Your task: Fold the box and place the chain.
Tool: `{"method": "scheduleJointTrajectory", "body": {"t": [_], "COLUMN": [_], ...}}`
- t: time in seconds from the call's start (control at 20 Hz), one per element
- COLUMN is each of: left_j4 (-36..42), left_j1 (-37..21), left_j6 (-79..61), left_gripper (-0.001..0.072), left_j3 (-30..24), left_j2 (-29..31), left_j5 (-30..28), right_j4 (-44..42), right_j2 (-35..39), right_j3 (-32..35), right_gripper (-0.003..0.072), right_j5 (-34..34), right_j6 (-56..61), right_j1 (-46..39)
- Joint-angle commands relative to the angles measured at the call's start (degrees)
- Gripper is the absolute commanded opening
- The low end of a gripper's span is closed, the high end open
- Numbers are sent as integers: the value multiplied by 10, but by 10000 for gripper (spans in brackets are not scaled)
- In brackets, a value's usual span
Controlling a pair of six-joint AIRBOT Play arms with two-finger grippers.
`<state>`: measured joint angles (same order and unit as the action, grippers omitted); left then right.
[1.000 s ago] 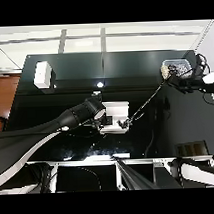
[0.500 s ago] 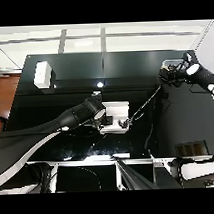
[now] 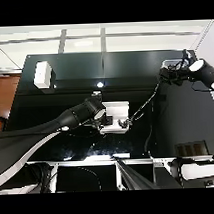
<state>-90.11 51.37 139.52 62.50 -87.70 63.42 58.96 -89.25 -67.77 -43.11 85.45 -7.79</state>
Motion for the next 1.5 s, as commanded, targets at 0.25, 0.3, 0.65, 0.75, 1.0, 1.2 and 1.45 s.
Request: {"method": "scheduleJointTrajectory", "body": {"t": [0.25, 0.3, 0.65, 0.75, 1.0, 1.2, 1.45], "left_j4": [5, 5, 4, 4, 4, 6, 5], "left_j1": [0, 0, 0, 0, 0, 0, 0], "left_j6": [0, 0, 0, 0, 0, 0, 0], "left_gripper": [32, 32, 32, 32, 32, 32, 32], "left_j3": [0, 0, 0, 0, 0, 0, 0], "left_j2": [0, 0, 0, 0, 0, 0, 0], "left_j5": [1, 1, 1, 1, 1, 1, 1], "right_j4": [-4, -4, -69, -113, -171, -170, -185], "right_j2": [195, 221, 368, 388, 406, 406, 406], "right_j3": [-1, -1, -1, -1, 0, 34, 119], "right_gripper": [42, 42, 42, 42, 42, 42, 42], "right_j5": [-75, -87, -181, -222, -312, -394, -313], "right_j6": [-75, -82, -124, -142, -153, -154, -146], "right_j1": [-35, -37, -36, -36, -12, 70, 220]}}
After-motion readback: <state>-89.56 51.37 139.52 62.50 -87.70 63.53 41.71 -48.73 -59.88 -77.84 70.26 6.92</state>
